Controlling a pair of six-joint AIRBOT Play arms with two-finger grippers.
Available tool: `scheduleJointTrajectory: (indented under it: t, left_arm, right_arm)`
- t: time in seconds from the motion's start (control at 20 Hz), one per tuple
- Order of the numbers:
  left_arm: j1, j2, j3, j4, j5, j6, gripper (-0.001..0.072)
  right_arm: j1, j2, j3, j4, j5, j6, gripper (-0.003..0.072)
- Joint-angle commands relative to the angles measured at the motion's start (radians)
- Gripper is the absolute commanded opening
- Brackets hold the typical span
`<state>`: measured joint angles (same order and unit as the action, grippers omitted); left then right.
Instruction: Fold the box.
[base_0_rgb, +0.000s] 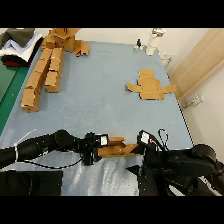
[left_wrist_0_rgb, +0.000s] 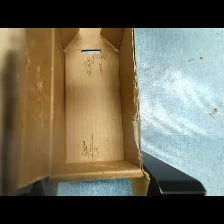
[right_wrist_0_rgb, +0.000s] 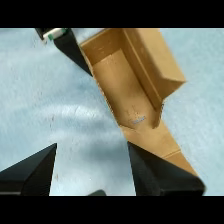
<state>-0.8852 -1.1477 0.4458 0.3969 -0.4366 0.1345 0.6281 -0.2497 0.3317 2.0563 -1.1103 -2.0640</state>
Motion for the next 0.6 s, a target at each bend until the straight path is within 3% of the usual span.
scheduleJointTrajectory:
  t: [0.0,0.2,0.4,0.45,0.5,0.55]
  left_arm:
    - [0.0,0.0,0.002,0.0,0.0,0.0,0.0514]
    - [0.0,0.0,0.002,0.0,0.0,0.0,0.0514]
    - [0.0,0.0,0.002,0.0,0.0,0.0,0.0514]
    - [0.0,0.0,0.002,0.0,0.0,0.0,0.0514]
    - [0.0,0.0,0.002,0.0,0.0,0.0,0.0514]
    - [0.0,0.0,0.002,0.0,0.0,0.0,0.0514]
  right_arm:
    - [0.001,-0.004,0.0,-0.024,0.122,0.274,0.0699]
    - [0.002,-0.08,0.0,0.031,0.157,0.74,0.0699]
    - [0.005,-0.15,0.0,0.103,0.18,0.791,0.0696]
    - [0.005,-0.166,0.001,0.106,0.201,0.811,0.0643]
    - [0.005,-0.183,0.002,0.113,0.221,0.834,0.0528]
    - [0.005,-0.201,0.002,0.125,0.251,0.876,0.029]
